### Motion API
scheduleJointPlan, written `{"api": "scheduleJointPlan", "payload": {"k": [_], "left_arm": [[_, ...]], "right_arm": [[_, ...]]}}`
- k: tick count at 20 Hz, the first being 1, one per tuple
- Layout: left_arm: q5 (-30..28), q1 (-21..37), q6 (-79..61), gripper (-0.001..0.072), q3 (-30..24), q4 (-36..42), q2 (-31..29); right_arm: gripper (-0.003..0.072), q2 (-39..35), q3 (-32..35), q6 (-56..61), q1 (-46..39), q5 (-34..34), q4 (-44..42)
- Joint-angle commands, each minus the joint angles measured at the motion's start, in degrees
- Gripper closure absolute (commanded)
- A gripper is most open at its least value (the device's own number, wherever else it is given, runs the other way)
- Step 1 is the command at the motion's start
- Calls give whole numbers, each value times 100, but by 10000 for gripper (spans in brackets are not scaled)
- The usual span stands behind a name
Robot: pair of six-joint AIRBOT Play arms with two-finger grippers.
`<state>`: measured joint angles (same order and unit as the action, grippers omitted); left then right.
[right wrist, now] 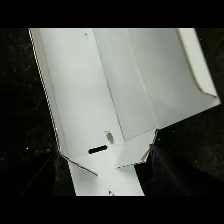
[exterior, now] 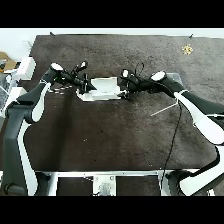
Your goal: Fold the box and place the chain.
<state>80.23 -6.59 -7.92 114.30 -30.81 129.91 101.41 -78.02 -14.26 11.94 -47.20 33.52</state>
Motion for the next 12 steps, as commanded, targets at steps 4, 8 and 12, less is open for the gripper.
{"api": "scheduleJointPlan", "payload": {"k": [4, 8, 12], "left_arm": [[15, -2, -2, 697, -2, 0, 4], [15, -2, -2, 697, -2, 0, 4], [15, -2, -2, 697, -2, 0, 4]], "right_arm": [[42, 658, -883, 302, -264, -922, -52], [41, 1073, -1410, 319, -267, -1333, -52], [42, 1449, -1808, 271, -286, -1596, -103]]}}
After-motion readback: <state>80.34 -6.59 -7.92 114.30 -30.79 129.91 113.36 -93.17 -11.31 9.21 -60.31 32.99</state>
